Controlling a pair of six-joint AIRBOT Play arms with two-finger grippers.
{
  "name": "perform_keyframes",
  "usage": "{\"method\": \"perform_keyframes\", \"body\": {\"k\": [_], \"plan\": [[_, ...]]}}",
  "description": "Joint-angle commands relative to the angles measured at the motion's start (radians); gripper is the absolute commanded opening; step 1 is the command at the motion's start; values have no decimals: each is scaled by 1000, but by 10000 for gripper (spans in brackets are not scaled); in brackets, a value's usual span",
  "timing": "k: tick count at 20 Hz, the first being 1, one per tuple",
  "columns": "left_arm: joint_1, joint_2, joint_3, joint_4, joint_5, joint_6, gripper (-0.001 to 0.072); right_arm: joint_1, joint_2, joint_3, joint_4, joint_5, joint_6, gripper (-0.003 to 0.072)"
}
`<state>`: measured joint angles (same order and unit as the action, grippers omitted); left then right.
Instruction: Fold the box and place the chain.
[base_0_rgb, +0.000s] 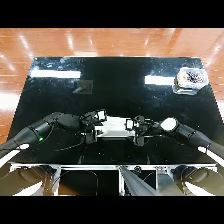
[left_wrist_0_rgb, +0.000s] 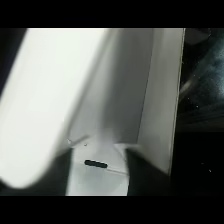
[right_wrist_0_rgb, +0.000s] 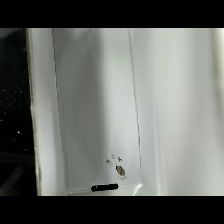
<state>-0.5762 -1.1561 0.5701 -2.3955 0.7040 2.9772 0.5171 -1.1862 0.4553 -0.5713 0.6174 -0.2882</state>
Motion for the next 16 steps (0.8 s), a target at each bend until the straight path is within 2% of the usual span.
{"method": "perform_keyframes", "body": {"k": [1,3,5,6,7,9,11,12,13,15,16], "plan": [[0,0,1,-4,-8,0,590,0,0,0,-2,3,-3,542],[0,0,1,-4,-5,0,582,0,0,0,-2,3,-3,542],[0,0,1,-4,-5,0,437,0,0,0,-2,3,-3,542],[0,0,1,-5,-5,0,404,0,0,0,-2,3,-3,542],[0,0,1,-5,-6,0,416,0,0,0,-2,3,-3,542],[0,0,1,-13,-6,0,531,0,0,0,-2,3,-3,542],[0,0,1,-16,-6,0,524,0,0,0,-2,3,-3,542],[1,0,1,-10,-2,-5,424,0,0,0,-2,3,-3,542],[8,1,1,6,6,-31,262,0,0,0,-2,3,-3,542],[39,4,1,36,48,-95,25,0,0,0,-2,3,-3,542],[63,15,1,41,79,-126,24,0,0,0,-2,3,-3,542]]}}
